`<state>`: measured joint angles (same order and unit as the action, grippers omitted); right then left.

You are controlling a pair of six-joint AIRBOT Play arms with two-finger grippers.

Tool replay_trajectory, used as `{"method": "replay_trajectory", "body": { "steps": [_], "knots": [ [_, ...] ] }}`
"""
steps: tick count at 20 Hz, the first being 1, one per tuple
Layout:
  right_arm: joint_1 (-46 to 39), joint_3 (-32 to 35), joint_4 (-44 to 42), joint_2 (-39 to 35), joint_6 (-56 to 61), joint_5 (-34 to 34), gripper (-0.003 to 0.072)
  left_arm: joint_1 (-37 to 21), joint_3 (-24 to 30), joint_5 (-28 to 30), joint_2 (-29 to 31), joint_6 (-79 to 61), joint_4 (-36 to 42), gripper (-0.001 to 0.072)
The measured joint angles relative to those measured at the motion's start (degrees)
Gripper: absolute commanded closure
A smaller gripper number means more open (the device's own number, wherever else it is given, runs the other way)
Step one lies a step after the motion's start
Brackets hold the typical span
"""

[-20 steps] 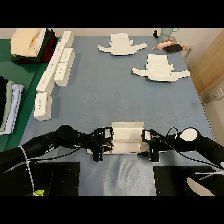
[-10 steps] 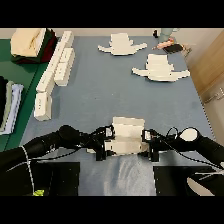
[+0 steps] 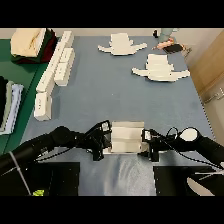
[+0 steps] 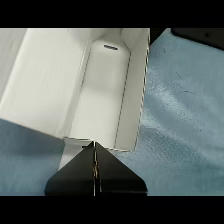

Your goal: Fold the box.

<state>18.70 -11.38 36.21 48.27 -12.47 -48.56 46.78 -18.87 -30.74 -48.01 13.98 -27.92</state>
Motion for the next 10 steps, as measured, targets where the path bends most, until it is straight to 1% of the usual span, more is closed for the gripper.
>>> {"method": "replay_trajectory", "body": {
  "steps": [1,6,8,10],
  "knots": [
    [0.0,0.0,0.0,0.0,0.0,0.0,0.0175,0.0,-0.2,-1.7,2.6,8.5,-5.1,0.0692],
    [0.0,0.0,0.0,0.0,0.0,0.0,0.0174,-0.2,-0.9,-11.5,18.8,59.7,-32.2,0.0692],
    [0.0,0.0,0.0,0.0,0.0,0.0,0.0175,-1.2,-0.9,-16.3,23.1,78.1,-41.6,0.0692],
    [0.0,0.0,0.0,0.0,0.0,0.0,0.0175,-3.5,-0.3,-20.6,25.3,90.7,-46.9,0.0692]
  ]
}}
